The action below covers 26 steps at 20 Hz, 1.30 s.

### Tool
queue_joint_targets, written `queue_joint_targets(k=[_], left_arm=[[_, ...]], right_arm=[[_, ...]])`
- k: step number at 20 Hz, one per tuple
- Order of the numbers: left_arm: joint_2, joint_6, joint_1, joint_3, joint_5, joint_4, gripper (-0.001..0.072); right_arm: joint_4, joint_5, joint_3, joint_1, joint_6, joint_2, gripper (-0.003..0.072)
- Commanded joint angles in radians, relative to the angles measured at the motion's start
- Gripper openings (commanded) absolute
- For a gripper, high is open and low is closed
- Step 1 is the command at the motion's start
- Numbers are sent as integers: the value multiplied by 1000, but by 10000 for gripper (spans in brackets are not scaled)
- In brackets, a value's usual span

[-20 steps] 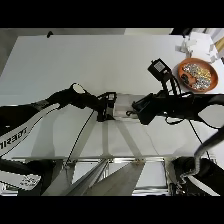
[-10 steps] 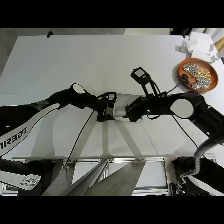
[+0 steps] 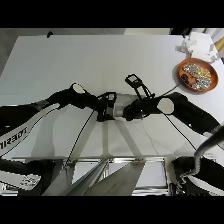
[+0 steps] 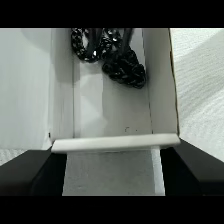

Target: Fold the box and place the chain.

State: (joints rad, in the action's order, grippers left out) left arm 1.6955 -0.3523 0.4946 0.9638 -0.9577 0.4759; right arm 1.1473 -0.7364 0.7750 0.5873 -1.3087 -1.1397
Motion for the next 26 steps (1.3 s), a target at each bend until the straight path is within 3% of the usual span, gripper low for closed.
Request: queue_joint_targets(k=[1, 7, 9, 13, 16, 19, 22, 24, 26], left_arm=[[0, 0, -1, 0, 0, 0, 251], [0, 0, -1, 0, 0, 0, 251], [0, 0, -1, 0, 0, 0, 251], [0, 0, -1, 0, 0, 0, 251], [0, 0, 0, 0, 0, 0, 251], [0, 0, 0, 0, 0, 0, 251], [0, 0, -1, 0, 0, 0, 251], [0, 0, -1, 0, 0, 0, 251], [0, 0, -1, 0, 0, 0, 251]], right_arm=[[-1, 1, 0, -19, 0, 7, 331], [35, -135, 0, -140, 83, 194, 316], [35, -215, 0, -205, 250, 246, 212], [69, -331, -14, -328, 705, 249, 204], [71, -270, -71, -391, 894, 231, 201], [71, -138, -127, -401, 899, 194, 202], [64, -134, -131, -401, 926, 98, 208], [40, -127, -131, -401, 995, 29, 317], [31, -78, -131, -401, 998, -20, 322]])
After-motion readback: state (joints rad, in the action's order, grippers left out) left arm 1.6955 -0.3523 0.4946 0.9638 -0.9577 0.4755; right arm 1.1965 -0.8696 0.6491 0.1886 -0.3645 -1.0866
